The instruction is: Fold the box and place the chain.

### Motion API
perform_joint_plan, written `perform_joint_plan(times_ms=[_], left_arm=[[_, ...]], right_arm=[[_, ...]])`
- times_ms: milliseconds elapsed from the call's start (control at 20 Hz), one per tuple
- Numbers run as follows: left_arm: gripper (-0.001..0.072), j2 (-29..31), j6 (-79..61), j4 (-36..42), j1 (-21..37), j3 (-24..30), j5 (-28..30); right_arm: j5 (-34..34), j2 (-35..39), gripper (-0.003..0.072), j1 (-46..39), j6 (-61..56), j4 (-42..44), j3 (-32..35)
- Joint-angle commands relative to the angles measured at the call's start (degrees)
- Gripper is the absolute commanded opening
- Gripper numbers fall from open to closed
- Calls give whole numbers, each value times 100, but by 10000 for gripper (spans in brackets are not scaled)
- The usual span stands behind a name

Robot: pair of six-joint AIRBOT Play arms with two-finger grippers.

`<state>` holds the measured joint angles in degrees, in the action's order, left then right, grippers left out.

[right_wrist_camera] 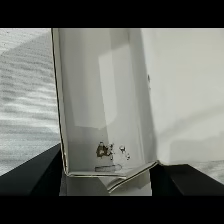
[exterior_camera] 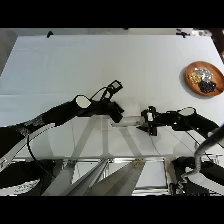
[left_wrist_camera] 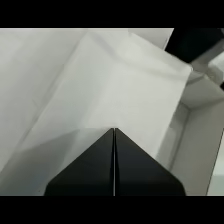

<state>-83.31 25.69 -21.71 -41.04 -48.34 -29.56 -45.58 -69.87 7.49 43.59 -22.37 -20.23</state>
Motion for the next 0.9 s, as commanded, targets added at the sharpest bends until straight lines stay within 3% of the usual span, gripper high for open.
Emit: perform_joint_plan(times_ms=[0,50,150,350,700,850], left_arm=[[43,68,-37,4,7,-227,398],[70,136,-39,0,9,-232,573],[225,306,-33,-79,98,-232,573],[224,839,197,-1333,433,-232,-588],[229,1871,1963,-4736,632,-232,-2791],[224,2267,2214,-4909,629,-223,-3082]], right_arm=[[-4,2,466,0,20,-7,-2],[-4,2,466,0,20,-7,-2],[-4,2,466,0,20,-7,-2],[-4,2,466,0,20,-7,-2],[-4,2,466,0,20,-7,-2],[-4,2,466,0,20,-7,-2]])
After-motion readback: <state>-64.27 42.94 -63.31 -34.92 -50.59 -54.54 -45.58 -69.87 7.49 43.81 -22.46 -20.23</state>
